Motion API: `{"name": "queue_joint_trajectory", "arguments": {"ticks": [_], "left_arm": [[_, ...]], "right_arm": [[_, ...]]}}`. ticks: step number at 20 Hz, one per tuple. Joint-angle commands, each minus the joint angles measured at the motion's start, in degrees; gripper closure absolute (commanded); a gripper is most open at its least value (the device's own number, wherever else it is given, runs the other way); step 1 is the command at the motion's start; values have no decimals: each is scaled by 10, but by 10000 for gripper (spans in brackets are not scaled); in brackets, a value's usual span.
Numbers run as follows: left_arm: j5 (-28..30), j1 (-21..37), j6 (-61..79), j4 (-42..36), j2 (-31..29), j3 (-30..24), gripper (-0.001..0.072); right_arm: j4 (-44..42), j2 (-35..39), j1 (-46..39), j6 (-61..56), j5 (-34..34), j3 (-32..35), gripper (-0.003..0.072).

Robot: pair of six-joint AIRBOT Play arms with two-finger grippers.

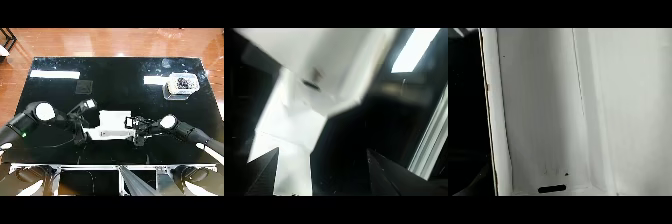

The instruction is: Fold the box and place the chain.

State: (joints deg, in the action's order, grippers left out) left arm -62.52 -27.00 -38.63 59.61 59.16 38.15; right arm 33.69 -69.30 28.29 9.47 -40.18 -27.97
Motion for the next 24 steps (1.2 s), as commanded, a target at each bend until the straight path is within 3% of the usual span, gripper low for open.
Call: {"name": "queue_joint_trajectory", "arguments": {"ticks": [1,5,11,12,14,20,24], "left_arm": [[80,-17,119,4,-2,-45,70],[184,-51,164,3,7,-56,71],[215,-87,190,-6,59,-56,92],[217,-87,189,-11,61,-56,126],[216,-87,189,-12,61,-54,302],[214,-87,189,-39,61,-48,399],[214,-87,189,-89,61,-48,399]], "right_arm": [[0,0,0,0,0,0,220],[0,0,0,0,0,0,219],[0,0,0,0,0,0,220],[0,0,0,0,0,0,220],[0,0,0,0,0,0,220],[0,0,0,0,0,0,219],[0,0,0,0,0,0,219]]}}
